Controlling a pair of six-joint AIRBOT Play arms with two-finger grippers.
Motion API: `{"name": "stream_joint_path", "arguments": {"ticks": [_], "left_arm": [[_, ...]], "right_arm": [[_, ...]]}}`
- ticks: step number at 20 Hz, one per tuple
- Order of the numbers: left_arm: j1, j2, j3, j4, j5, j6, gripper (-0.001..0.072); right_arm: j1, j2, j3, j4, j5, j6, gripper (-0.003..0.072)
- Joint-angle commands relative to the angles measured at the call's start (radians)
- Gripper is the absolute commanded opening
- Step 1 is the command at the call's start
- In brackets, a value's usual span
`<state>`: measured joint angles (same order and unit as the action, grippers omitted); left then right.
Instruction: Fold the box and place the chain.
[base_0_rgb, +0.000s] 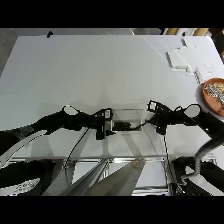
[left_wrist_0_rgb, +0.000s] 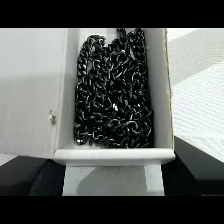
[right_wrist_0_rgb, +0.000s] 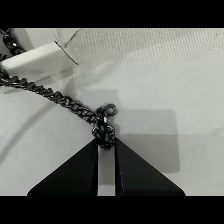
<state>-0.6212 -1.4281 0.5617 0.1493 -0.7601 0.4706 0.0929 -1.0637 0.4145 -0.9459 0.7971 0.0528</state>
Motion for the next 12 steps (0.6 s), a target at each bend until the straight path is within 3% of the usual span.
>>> {"name": "stream_joint_path", "arguments": {"ticks": [1,4,7,10,12], "left_arm": [[0.000,-0.001,0.000,0.000,0.000,0.000,0.0211],[0.000,-0.001,0.000,0.000,0.000,0.000,0.0211],[0.000,-0.001,0.000,0.000,0.000,0.000,0.0211],[0.000,-0.001,0.000,0.000,0.000,0.000,0.0211],[0.000,-0.001,0.000,0.000,0.000,0.000,0.0211]], "right_arm": [[-0.001,0.091,0.001,-0.005,0.048,0.002,0.0014],[0.000,0.278,0.000,0.012,0.110,0.004,0.0014],[0.000,0.440,0.000,0.180,0.201,0.004,0.0014],[0.002,0.502,0.000,0.433,0.270,0.005,0.0014],[0.050,0.502,0.001,0.510,0.230,0.053,0.0014]]}}
